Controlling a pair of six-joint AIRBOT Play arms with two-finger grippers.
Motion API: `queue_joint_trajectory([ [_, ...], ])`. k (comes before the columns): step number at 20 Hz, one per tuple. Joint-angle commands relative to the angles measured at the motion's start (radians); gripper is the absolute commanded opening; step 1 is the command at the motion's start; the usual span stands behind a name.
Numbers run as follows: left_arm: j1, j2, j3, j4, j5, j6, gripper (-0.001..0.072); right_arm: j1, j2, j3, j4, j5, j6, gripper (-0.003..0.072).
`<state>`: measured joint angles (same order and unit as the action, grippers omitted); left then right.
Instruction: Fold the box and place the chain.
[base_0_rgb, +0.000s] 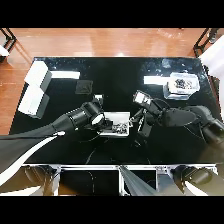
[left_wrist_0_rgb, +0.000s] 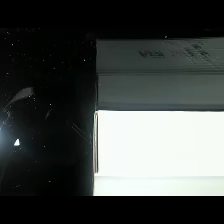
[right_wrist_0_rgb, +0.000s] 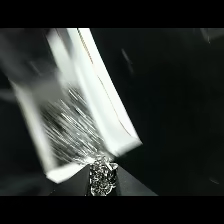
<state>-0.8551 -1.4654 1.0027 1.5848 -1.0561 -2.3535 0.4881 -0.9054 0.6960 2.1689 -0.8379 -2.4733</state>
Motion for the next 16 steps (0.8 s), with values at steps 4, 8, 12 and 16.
queue_joint_trajectory([
  [4, 0.000, 0.000, -0.001, 0.000, 0.001, 0.000, 0.0023, 0.091, -0.042, 0.014, 0.169, 0.108, 0.134, 0.0022],
  [8, 0.000, 0.000, -0.001, 0.000, 0.002, 0.000, 0.0023, 0.082, -0.059, 0.014, 0.116, 0.035, 0.204, 0.0554],
  [12, 0.000, 0.000, -0.001, 0.000, 0.002, -0.008, 0.0023, -0.066, 0.001, 0.014, 0.017, -0.132, 0.272, 0.0609],
  [16, 0.000, 0.000, 0.005, 0.000, 0.004, -0.039, 0.0023, -0.214, 0.047, 0.014, 0.014, -0.243, 0.272, 0.0610],
])
